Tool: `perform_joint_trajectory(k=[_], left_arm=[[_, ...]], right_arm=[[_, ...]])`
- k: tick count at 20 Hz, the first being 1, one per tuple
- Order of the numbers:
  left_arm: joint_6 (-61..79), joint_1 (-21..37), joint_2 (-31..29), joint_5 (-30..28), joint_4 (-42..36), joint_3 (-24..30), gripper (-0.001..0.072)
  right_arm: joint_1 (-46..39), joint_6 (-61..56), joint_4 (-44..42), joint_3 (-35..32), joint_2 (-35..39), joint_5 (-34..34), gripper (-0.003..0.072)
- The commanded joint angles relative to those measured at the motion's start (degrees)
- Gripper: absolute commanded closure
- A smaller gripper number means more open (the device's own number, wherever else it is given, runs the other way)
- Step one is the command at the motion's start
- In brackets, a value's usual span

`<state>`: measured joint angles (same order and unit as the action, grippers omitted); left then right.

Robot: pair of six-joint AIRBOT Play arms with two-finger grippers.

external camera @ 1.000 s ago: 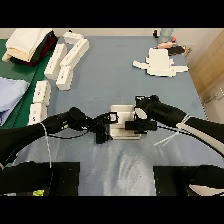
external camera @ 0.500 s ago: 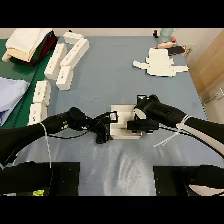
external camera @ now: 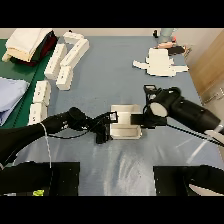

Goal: Fold the box.

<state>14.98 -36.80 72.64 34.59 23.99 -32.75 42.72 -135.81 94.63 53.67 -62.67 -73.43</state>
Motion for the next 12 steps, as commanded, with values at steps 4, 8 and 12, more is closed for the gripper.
perform_joint_trajectory(k=[4, 8, 12], left_arm=[[0.0, 0.0, 0.0, 0.0, 0.0, 0.0, 0.0346], [0.0, 0.0, 0.0, 0.0, 0.0, 0.0, 0.0346], [0.0, 0.0, 0.0, 0.0, 0.0, 0.0, 0.0346]], right_arm=[[-17.9, 17.3, -5.4, 0.1, 5.1, 0.5, 0.0683], [-35.8, 40.7, -26.5, 0.1, -5.6, 3.9, 0.0684], [-46.8, 64.7, -59.1, 0.2, -20.5, 0.9, 0.0684]])
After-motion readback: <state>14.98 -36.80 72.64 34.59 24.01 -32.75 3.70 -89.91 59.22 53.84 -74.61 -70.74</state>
